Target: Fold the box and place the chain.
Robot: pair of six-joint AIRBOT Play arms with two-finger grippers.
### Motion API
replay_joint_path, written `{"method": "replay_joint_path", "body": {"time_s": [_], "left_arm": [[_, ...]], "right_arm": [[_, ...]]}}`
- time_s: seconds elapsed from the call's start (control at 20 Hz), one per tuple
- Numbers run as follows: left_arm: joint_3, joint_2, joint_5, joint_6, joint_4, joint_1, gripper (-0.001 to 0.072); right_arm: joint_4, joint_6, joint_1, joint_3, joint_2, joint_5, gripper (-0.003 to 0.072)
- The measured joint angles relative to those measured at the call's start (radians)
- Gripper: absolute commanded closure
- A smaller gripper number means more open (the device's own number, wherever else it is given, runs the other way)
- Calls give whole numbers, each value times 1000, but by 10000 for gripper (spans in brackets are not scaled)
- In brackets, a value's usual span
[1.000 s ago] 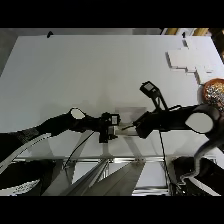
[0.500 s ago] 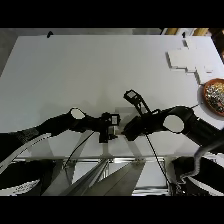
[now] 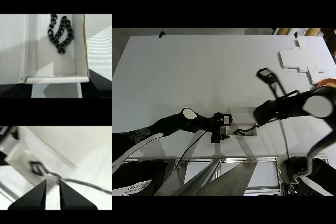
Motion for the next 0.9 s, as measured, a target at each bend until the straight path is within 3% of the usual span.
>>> {"method": "replay_joint_path", "body": {"time_s": [0.15,0.3,0.6,0.9], "left_arm": [[0,0,0,0,0,0,540],[0,0,0,0,0,0,540],[0,0,0,0,0,0,540],[0,0,0,0,0,0,540]], "right_arm": [[-109,-206,-89,9,18,122,528],[-159,-473,-160,3,12,171,526],[-175,-838,-234,-26,-129,146,504],[-145,-1022,-246,-46,-337,81,529]]}}
